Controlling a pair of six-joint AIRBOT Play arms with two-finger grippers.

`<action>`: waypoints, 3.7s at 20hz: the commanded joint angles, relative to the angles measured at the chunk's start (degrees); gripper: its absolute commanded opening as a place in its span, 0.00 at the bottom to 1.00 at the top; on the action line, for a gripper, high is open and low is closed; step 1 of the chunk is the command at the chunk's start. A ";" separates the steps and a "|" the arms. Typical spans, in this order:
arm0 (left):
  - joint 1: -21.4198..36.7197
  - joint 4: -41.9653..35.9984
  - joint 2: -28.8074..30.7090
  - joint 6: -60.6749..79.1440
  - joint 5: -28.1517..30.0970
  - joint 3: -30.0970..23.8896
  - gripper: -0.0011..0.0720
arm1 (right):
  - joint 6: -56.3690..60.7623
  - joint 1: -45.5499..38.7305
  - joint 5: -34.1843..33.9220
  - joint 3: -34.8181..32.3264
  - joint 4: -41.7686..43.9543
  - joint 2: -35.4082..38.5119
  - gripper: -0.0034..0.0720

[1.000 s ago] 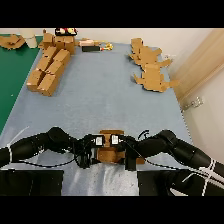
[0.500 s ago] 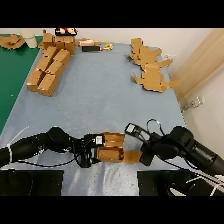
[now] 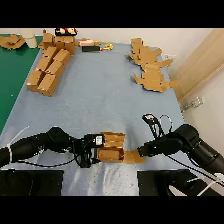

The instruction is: Fold the box.

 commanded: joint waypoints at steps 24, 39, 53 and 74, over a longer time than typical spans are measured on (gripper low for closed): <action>0.02 0.02 0.02 0.00 0.00 0.04 0.71 | -0.11 0.17 11.34 -6.29 19.89 -2.40 0.04; 0.02 0.02 0.02 0.00 0.00 0.04 0.71 | 4.63 0.20 5.38 -6.29 19.45 7.02 0.04; 0.02 0.02 0.02 0.00 0.00 0.04 0.71 | 0.28 0.17 12.83 -6.25 24.59 3.41 0.05; 0.02 0.02 0.02 0.00 0.00 0.04 0.71 | 0.98 0.17 13.70 -5.40 25.35 2.78 0.69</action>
